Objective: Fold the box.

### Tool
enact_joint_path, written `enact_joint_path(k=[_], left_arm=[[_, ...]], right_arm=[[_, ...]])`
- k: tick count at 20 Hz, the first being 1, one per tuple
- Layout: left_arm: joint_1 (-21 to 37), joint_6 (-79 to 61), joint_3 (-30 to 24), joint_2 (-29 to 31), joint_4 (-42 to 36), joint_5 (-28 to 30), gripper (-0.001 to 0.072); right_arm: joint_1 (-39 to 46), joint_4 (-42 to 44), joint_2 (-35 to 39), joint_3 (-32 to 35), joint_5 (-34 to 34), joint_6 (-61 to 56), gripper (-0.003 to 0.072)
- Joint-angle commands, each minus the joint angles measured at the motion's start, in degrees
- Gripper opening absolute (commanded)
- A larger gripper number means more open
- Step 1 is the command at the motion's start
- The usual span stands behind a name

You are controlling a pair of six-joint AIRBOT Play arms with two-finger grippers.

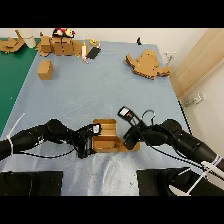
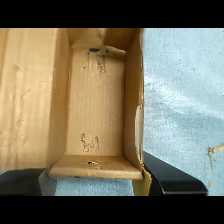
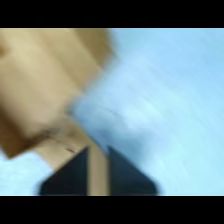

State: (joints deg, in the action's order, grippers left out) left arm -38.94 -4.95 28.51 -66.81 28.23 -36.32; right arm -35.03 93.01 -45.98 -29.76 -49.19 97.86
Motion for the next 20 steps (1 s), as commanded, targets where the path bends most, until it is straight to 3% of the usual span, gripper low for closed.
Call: enact_joint_path(k=[1,3,5,13,17,20], left_arm=[[0.00,-0.11,0.00,-0.04,0.07,-0.02,0.0607],[0.00,-0.11,0.00,-0.04,0.04,-0.02,0.0607],[0.00,-0.11,0.00,-0.04,0.04,-0.02,0.0607],[0.00,-0.09,0.00,-0.04,0.04,-0.07,0.0607],[0.00,-0.11,0.00,-0.04,0.04,-0.07,0.0607],[0.00,-0.11,0.00,-0.04,0.04,-0.07,0.0607]], right_arm=[[0.09,-22.03,2.73,-1.64,-16.06,-33.92,0.0041],[1.97,-22.84,2.80,-1.51,-24.52,-37.13,0.0005],[5.29,-18.53,2.78,-0.39,-25.07,-37.03,0.0005],[8.63,-1.33,2.71,6.56,-9.07,-34.71,0.0004],[8.59,8.72,2.71,6.88,-5.18,-30.60,0.0004],[8.59,11.69,2.71,7.72,-4.59,-29.64,0.0004]])
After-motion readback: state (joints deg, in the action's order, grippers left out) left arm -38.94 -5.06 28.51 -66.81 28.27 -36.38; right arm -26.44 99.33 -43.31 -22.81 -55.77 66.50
